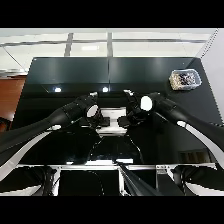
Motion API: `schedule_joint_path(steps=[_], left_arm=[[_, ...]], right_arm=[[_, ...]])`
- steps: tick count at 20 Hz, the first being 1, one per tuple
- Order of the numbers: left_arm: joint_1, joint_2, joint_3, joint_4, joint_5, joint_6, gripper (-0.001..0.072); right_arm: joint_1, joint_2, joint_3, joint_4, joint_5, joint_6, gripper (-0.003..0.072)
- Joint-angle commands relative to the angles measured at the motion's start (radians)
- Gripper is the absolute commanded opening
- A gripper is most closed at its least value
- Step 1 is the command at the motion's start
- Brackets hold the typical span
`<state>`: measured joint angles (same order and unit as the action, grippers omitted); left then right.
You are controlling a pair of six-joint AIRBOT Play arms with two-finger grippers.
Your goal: Fold the box and place the chain.
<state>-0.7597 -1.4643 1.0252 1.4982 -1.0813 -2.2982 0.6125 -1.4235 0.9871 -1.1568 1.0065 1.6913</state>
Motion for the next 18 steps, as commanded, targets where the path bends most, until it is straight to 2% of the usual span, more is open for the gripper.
schedule_joint_path(steps=[1,8,13,14,15,16,18], left_arm=[[0.001,0.000,0.000,0.000,-0.001,0.002,0.0029],[0.001,0.000,0.000,0.000,-0.001,0.002,0.0029],[0.001,0.000,0.000,0.000,-0.001,0.002,0.0029],[0.001,0.000,0.000,0.000,-0.001,0.002,0.0029],[0.001,0.000,0.000,0.000,-0.001,0.002,0.0029],[0.001,0.000,0.000,0.000,-0.001,0.002,0.0029],[0.001,0.000,0.000,0.000,-0.001,0.002,0.0029]], right_arm=[[0.031,-0.057,0.055,-0.141,0.052,0.175,0.0304],[0.102,-0.081,0.124,-0.252,0.112,0.315,0.0304],[0.111,-0.114,0.126,-0.254,0.126,0.373,0.0303],[0.113,-0.114,0.126,-0.254,0.127,0.373,0.0267],[0.115,-0.114,0.126,-0.250,0.127,0.371,0.0105],[0.115,-0.114,0.126,-0.250,0.126,0.370,0.0015],[0.115,-0.114,0.126,-0.251,0.128,0.371,0.0014]])
